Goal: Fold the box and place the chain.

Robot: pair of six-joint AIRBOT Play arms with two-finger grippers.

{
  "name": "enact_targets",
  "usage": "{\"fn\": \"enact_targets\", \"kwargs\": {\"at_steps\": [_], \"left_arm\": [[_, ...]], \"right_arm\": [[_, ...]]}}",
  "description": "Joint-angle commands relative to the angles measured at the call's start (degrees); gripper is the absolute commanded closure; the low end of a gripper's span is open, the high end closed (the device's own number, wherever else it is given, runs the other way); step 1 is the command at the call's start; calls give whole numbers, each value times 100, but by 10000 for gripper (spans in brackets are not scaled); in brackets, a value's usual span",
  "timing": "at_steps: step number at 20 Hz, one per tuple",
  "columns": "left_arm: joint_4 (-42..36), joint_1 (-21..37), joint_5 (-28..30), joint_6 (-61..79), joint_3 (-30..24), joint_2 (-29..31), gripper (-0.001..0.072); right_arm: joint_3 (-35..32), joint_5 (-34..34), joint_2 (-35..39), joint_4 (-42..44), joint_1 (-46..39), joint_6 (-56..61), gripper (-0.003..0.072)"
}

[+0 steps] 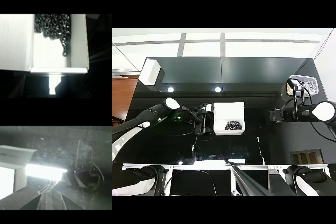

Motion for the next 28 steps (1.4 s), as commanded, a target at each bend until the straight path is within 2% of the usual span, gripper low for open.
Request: {"fn": "enact_targets", "kwargs": {"at_steps": [1, 9, 14, 15, 16, 17, 18, 19, 20, 23, 26, 28], "left_arm": [[-2, -7, -144, -9, 7, -2, -2], [24, -221, -127, -22, 7, -2, -1], [-625, -232, -90, -48, 7, -4, 0], [-629, -232, -83, -48, 7, -4, 24], [-599, -232, -85, -46, 7, -7, 105], [-557, -232, -85, -44, 7, -7, 226], [-494, -232, -85, -44, 7, -7, 290], [-433, -234, -87, -39, 7, -7, 350], [-404, -232, -85, -31, 7, -7, 357], [-391, -232, -87, -31, 7, -7, 354], [-391, -232, -74, -31, 7, -7, 354], [-391, -232, -28, -31, 7, -7, 355]], "right_arm": [[-4, 2, 0, 2, 0, 0, 392], [-4, 4, 0, 9, 0, 2, 391], [-4, 17, -7, 59, 2, -4, 391], [-13, 7, -7, 76, 2, -4, 391], [-13, -52, -11, 92, 2, -4, 391], [-13, -205, -26, 192, 2, -9, 391], [-13, -411, -59, 404, 2, -107, 389], [-11, -695, -131, 807, 2, -330, 261], [-4, -1008, -247, 1296, 2, -566, 50], [575, -1307, -1093, 2494, 48, -1482, 33], [1394, -1316, -2026, 2656, 610, -2435, 35], [1502, -1349, -2334, 2656, 1032, -3320, 37]]}}
